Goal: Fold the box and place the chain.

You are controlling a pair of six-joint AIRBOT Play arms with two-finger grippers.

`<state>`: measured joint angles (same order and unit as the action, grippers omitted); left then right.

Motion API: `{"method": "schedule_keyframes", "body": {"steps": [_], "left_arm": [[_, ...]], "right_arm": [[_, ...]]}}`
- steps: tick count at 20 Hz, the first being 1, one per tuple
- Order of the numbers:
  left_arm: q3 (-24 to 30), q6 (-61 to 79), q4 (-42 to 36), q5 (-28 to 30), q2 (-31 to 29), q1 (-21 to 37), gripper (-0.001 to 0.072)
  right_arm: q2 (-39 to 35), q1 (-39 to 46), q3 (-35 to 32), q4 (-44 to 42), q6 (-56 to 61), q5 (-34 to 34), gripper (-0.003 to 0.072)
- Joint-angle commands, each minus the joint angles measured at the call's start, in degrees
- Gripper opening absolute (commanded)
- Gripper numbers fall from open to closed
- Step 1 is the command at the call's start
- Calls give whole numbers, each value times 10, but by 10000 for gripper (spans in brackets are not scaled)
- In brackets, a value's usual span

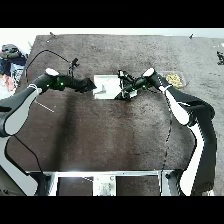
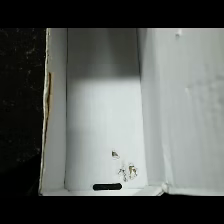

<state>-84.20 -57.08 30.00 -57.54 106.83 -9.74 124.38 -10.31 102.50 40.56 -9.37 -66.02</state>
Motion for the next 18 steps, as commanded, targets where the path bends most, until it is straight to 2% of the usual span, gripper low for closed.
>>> {"method": "schedule_keyframes", "body": {"steps": [1,9,13,18], "left_arm": [[-35,-97,89,1,0,-24,358],[-71,-305,264,35,0,-79,358],[-88,-392,364,34,1,-106,358],[-102,-446,412,29,14,-123,358]], "right_arm": [[0,0,0,0,0,0,378],[0,0,0,0,0,0,378],[0,0,0,0,0,0,378],[0,0,0,0,0,0,378]]}}
